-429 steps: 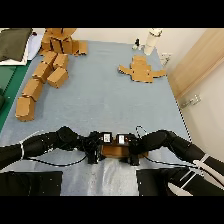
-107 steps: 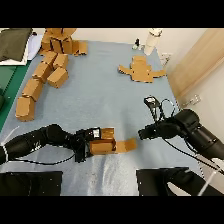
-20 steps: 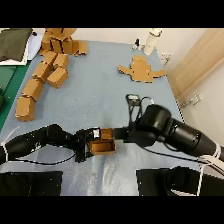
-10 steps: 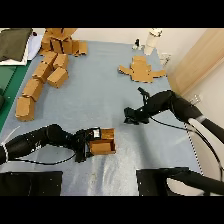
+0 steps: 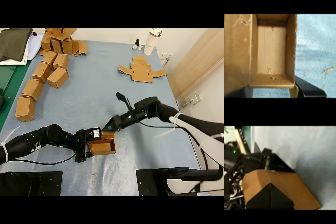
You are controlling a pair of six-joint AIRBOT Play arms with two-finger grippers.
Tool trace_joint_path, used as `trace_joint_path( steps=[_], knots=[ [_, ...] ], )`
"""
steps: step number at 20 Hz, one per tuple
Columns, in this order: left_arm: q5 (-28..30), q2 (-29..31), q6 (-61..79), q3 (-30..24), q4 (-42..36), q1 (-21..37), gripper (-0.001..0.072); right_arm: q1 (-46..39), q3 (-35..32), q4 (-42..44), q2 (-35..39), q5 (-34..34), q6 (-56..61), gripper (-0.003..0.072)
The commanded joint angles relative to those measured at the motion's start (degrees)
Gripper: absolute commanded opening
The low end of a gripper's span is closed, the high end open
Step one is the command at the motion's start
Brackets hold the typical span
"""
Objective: Fold the box.
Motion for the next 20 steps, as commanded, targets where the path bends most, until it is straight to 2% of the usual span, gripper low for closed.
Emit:
trace_joint_path(
  steps=[1,4,6,8,11,13,15,16,17,19,20],
  knots=[
    [0.0,0.0,0.0,0.0,0.0,0.0,0.0531,5.0,-6.2,3.0,5.7,0.5,-9.5,0.0000],
    [0.0,0.0,0.0,0.0,0.0,0.0,0.0532,8.9,-14.1,1.6,13.7,9.6,-12.5,0.0001],
    [0.0,0.0,0.0,0.0,0.0,0.0,0.0532,11.7,-16.9,-0.2,19.1,16.6,-14.3,0.0001],
    [0.0,0.0,0.0,0.0,0.0,0.0,0.0532,14.7,-16.9,-6.5,24.6,23.9,-14.2,0.0002],
    [0.0,0.0,0.0,0.0,0.0,0.0,0.0532,21.6,-17.0,-21.1,32.1,37.4,-14.2,0.0002],
    [0.0,0.0,0.0,0.0,0.0,0.0,0.0532,25.5,-17.0,-29.2,34.3,42.9,-14.2,0.0003],
    [0.0,0.0,0.0,0.0,0.0,0.0,0.0532,28.2,-17.0,-32.1,35.1,45.9,-14.3,0.0005],
    [0.0,0.0,0.0,0.0,0.0,0.0,0.0532,29.1,-17.0,-32.4,35.2,46.5,-14.4,0.0043],
    [0.0,0.0,0.0,0.0,0.0,0.0,0.0531,30.1,-17.0,-33.6,35.2,46.5,-14.5,0.0118],
    [0.0,0.0,0.0,0.0,0.0,0.0,0.0532,31.5,-17.2,-37.4,35.1,46.5,-14.5,0.0314],
    [0.0,0.0,0.0,0.0,0.0,0.0,0.0532,31.9,-17.2,-39.1,35.1,46.4,-15.2,0.0387]
  ],
)
